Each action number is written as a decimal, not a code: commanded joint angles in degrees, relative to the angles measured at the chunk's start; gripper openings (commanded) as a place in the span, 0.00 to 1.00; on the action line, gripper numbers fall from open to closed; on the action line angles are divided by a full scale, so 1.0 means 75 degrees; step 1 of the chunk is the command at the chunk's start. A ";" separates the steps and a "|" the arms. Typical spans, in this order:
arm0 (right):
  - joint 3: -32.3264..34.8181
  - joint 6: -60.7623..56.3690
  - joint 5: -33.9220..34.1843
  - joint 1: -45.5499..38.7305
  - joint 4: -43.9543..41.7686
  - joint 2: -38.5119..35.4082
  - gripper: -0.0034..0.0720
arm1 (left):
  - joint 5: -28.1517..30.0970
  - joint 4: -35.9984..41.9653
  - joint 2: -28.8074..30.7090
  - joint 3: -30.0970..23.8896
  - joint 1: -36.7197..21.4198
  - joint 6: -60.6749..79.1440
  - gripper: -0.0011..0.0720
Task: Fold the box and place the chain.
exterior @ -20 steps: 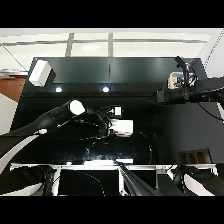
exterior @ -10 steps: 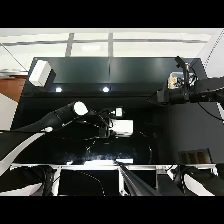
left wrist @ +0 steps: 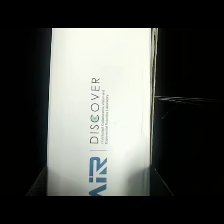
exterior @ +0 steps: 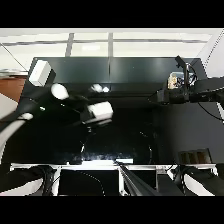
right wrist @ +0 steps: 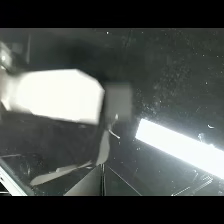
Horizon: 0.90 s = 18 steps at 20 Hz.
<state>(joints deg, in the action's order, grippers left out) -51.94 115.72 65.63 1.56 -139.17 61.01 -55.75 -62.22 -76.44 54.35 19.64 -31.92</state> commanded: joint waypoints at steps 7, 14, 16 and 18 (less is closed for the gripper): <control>-0.0003 -0.0003 -0.0119 0.0000 -0.0009 -0.0003 0.07 | -0.0434 -0.0157 0.0557 0.0163 -0.6854 -0.1177 0.41; -0.0003 -0.0017 -0.0175 0.0000 -0.0009 -0.0003 0.07 | 0.1760 0.0420 -0.0472 0.0181 -0.7402 -0.0968 0.42; -0.0003 -0.0108 -0.0175 -0.0003 -0.0006 -0.0003 0.07 | 0.2343 0.0525 -0.0790 0.0184 -0.7093 -0.0968 0.42; -0.0003 -0.0175 -0.0178 -0.0003 -0.0006 -0.0003 0.07 | 0.2678 0.0828 -0.0991 0.0187 -0.6869 -0.0968 0.42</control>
